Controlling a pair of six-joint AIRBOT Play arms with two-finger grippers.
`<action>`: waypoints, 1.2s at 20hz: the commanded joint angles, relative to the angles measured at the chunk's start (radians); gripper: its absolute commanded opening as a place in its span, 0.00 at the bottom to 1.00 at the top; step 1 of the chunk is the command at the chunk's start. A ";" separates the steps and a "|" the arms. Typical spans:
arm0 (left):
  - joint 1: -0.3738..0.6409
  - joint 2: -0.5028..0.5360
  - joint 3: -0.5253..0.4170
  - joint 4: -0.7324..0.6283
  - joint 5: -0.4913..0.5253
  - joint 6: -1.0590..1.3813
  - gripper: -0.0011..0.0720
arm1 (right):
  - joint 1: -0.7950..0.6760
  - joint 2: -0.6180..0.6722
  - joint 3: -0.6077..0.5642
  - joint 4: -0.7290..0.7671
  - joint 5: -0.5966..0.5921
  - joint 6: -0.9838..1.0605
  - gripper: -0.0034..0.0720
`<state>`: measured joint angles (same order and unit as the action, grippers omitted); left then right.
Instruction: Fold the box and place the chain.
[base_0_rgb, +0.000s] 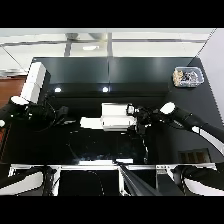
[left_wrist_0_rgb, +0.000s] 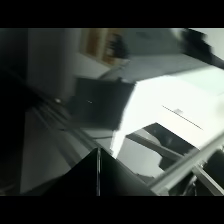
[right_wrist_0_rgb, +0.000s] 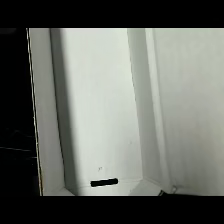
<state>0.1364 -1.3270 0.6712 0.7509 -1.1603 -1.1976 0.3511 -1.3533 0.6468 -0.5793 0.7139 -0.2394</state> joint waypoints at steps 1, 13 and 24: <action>-0.067 -0.029 0.000 0.044 0.095 -0.091 0.05 | 0.000 0.000 0.001 0.000 0.000 0.000 0.30; -0.210 -0.141 0.002 -0.245 -0.001 0.187 0.05 | 0.000 0.000 0.001 0.000 0.000 0.000 0.30; -0.250 -0.141 0.117 -0.257 -0.023 0.225 0.97 | 0.000 0.000 0.001 0.000 0.000 0.000 0.30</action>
<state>-0.0895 -1.4670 0.7502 0.4931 -1.1839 -0.9779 0.3511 -1.3533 0.6468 -0.5793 0.7136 -0.2394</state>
